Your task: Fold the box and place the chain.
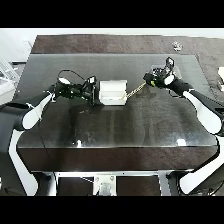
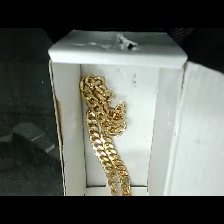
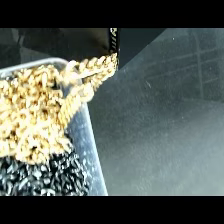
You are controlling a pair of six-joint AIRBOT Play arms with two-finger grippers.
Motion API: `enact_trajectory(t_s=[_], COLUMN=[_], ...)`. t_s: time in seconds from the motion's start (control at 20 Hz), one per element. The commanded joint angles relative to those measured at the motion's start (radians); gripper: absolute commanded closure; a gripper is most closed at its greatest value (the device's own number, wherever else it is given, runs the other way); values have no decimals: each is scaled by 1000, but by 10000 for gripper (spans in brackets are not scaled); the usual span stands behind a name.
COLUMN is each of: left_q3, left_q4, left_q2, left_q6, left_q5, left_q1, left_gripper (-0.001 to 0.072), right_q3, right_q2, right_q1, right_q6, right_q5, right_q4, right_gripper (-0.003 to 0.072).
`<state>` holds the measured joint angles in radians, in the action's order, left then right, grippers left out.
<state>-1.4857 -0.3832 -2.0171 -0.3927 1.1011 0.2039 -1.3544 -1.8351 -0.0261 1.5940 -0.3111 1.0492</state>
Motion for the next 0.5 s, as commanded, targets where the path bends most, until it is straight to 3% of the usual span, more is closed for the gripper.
enact_trajectory(t_s=[0.0, 0.15, 0.45], left_q3=[0, 0, 0], left_q4=[2, 2, 1], left_q2=[0, 0, 0], left_q6=[0, 0, 0], left_q5=[0, 0, 0], left_q1=[-1, -1, -1], left_gripper=[358, 357, 358], right_q3=[-5, -5, -4], right_q2=[2, 53, 279], right_q1=[2, -8, -106], right_q6=[-6, -6, -80], right_q5=[33, 25, -30], right_q4=[-2, -2, 12], right_gripper=[680, 681, 683])
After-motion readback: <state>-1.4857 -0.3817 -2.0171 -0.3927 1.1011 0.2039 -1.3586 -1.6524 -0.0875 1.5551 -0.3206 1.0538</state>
